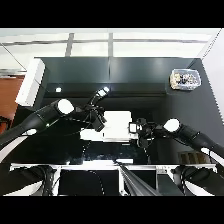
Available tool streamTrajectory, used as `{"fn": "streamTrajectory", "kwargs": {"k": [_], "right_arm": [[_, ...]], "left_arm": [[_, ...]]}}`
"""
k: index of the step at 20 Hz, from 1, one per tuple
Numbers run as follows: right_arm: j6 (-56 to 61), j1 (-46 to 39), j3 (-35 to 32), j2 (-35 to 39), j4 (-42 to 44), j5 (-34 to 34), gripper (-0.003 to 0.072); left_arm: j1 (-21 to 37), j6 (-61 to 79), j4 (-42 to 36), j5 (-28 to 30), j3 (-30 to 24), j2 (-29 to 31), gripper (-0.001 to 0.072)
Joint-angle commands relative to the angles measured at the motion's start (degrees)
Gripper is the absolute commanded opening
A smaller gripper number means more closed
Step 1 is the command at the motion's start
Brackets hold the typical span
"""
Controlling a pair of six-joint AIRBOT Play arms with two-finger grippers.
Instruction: Fold the box and place the chain.
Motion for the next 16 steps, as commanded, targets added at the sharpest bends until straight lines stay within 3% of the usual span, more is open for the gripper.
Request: {"fn": "streamTrajectory", "kwargs": {"k": [1, 6, 12, 16], "right_arm": [[0.3, 0.1, 0.0, 0.0, 0.1, -0.4, 0.0276], [0.4, 0.1, 0.0, 0.0, 0.1, -0.4, 0.0276], [0.4, 0.1, 0.0, 0.0, 0.1, -0.4, 0.0276], [0.4, 0.1, 0.0, 0.0, 0.1, -0.4, 0.0276]], "left_arm": [[-1.1, -2.7, 2.2, -2.0, 0.0, -2.3, 0.0032], [0.3, -6.1, 11.2, -5.9, 0.8, -0.7, 0.0032], [5.4, -7.4, 17.3, -9.1, 0.9, 15.6, 0.0034], [5.4, 8.2, 27.0, -16.7, -2.8, 18.6, 0.0037]]}}
